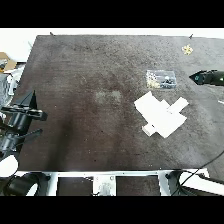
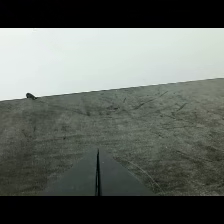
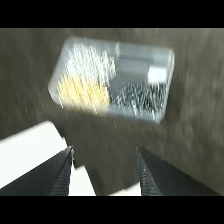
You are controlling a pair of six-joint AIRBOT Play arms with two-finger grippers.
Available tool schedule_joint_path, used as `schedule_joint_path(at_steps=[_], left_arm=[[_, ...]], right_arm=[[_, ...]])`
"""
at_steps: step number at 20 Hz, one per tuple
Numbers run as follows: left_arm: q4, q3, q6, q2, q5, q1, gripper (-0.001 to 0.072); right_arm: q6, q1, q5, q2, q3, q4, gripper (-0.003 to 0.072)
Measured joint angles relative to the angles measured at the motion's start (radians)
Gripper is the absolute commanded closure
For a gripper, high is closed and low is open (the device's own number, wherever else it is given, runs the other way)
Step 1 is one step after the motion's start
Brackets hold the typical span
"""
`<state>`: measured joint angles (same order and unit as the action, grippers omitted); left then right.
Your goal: Fold the box and place the chain.
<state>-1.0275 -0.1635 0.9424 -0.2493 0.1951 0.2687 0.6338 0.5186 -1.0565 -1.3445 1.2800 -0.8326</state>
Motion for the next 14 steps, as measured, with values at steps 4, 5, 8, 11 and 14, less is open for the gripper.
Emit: schedule_joint_path(at_steps=[4, 5, 8, 11, 14], left_arm=[[0.0, 0.0, 0.0, 0.0, 0.0, 0.0, 0.0699], [0.0, 0.0, 0.0, 0.0, 0.0, 0.0, 0.0699], [0.0, 0.0, 0.0, 0.0, 0.0, 0.0, 0.0699], [0.0, 0.0, 0.0, 0.0, 0.0, 0.0, 0.0699], [0.0, 0.0, 0.0, 0.0, 0.0, 0.0, 0.0699]], right_arm=[[0.056, 0.009, -0.244, -0.261, 0.264, -0.191, 0.0249], [0.062, 0.004, -0.298, -0.321, 0.324, -0.235, 0.0249], [0.065, -0.011, -0.39, -0.461, 0.452, -0.312, 0.025], [0.045, -0.025, -0.452, -0.555, 0.506, -0.345, 0.0296], [0.009, -0.041, -0.512, -0.62, 0.519, -0.362, 0.0349]])
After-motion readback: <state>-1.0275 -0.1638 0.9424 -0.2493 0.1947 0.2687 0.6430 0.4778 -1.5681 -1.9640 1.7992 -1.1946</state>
